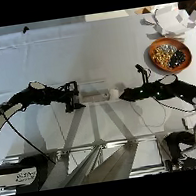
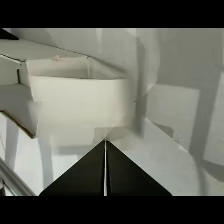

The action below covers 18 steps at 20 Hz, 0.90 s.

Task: Fold the box and place the chain.

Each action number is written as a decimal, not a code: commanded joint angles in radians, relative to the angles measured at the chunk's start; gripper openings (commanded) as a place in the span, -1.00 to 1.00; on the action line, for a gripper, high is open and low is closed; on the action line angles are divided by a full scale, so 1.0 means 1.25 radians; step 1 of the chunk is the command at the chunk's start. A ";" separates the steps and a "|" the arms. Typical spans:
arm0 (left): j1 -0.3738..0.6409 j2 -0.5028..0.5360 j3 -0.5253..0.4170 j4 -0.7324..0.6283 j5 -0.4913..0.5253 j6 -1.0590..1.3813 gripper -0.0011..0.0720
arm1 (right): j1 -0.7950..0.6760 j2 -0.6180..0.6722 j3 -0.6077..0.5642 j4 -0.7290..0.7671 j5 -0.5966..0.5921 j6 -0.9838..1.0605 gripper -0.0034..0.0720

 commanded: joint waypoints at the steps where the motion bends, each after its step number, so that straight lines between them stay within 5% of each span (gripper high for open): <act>1: 0.000 0.000 0.000 0.000 0.000 0.000 -0.07 | 0.024 -0.015 -0.001 0.047 -0.002 -0.032 -0.90; 8: 0.000 0.000 0.000 0.000 0.000 0.000 -0.07 | 0.039 0.005 0.000 0.067 -0.027 -0.041 -0.89; 13: 0.000 0.000 0.000 0.000 0.000 0.000 -0.07 | -0.056 0.106 0.000 -0.029 -0.015 -0.052 -0.89; 18: 0.000 0.000 0.000 0.000 0.000 0.000 -0.07 | -0.137 0.085 -0.001 -0.079 0.003 -0.049 -0.91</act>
